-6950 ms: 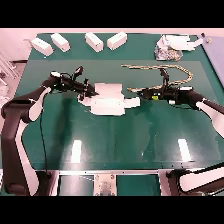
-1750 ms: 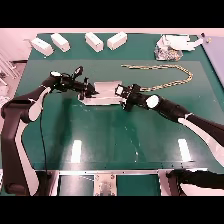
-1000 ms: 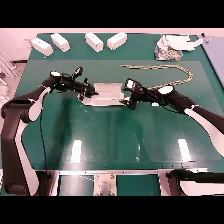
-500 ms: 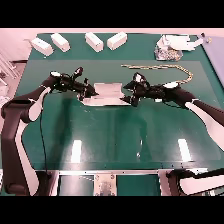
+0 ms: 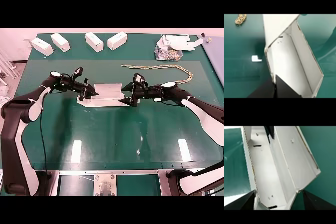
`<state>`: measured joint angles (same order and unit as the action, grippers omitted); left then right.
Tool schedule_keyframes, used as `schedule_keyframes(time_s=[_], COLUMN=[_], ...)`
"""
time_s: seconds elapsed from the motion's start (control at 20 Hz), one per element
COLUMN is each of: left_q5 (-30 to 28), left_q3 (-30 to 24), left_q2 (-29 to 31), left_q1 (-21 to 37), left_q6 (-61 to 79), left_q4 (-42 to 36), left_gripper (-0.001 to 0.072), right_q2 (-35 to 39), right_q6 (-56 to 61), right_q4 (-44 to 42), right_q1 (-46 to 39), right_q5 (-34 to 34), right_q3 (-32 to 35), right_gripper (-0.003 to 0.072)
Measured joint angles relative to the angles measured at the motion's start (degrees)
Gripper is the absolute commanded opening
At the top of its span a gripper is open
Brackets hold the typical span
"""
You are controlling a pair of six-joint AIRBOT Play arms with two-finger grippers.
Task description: Fold the box and place the chain.
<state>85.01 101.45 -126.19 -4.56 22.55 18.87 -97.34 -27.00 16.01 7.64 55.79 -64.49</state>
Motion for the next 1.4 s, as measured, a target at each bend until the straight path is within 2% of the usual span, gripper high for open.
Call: schedule_keyframes(time_s=[0.6,1.1,1.4], left_q5=[-0.11,-0.11,-0.28], left_q3=[0.0,0.0,0.0], left_q2=[0.0,0.0,0.0], left_q1=[0.0,0.0,-0.02], left_q6=[0.04,0.44,0.46], left_q4=[-0.04,-0.02,-0.02], left_gripper=[0.0019,0.0019,0.0019], right_q2=[-6.99,-12.79,-15.04], right_q6=[3.5,0.81,-0.24], right_q4=[8.15,9.97,10.51], right_q1=[0.0,0.44,0.55], right_q5=[5.62,11.32,13.2], right_q3=[-8.68,-15.02,-16.63], right_gripper=[0.0685,0.0685,0.0685])
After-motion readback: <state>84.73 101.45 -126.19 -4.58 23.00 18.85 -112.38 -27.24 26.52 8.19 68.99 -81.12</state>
